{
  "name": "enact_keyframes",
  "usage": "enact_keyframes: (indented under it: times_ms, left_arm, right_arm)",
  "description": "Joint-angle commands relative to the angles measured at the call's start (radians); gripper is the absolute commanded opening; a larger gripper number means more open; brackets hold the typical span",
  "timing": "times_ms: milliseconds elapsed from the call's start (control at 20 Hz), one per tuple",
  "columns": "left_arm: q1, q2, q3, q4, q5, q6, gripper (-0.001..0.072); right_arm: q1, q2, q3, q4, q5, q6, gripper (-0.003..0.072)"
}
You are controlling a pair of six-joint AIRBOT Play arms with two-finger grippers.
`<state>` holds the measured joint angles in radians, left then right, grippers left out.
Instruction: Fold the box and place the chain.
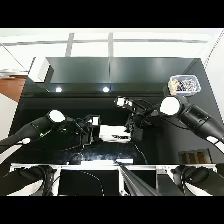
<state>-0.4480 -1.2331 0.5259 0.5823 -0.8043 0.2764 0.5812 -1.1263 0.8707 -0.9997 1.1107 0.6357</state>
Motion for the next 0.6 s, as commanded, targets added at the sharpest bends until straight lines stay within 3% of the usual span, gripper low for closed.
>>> enact_keyframes:
  times_ms: [0, 100, 550]
  left_arm:
    - [0.0, -0.001, 0.0, 0.0, -0.001, 0.0, 0.0395]
    - [0.0, -0.001, 0.0, 0.0, -0.001, 0.0, 0.0395]
    - [0.0, -0.001, 0.0, 0.0, -0.001, 0.0, 0.0395]
  right_arm:
    - [0.001, 0.001, -0.001, 0.0, 0.005, 0.016, 0.0225]
    - [0.001, 0.0, -0.005, 0.001, 0.008, 0.021, 0.0156]
    - [0.08, 0.0, -0.057, -0.003, -0.095, 0.056, 0.0156]
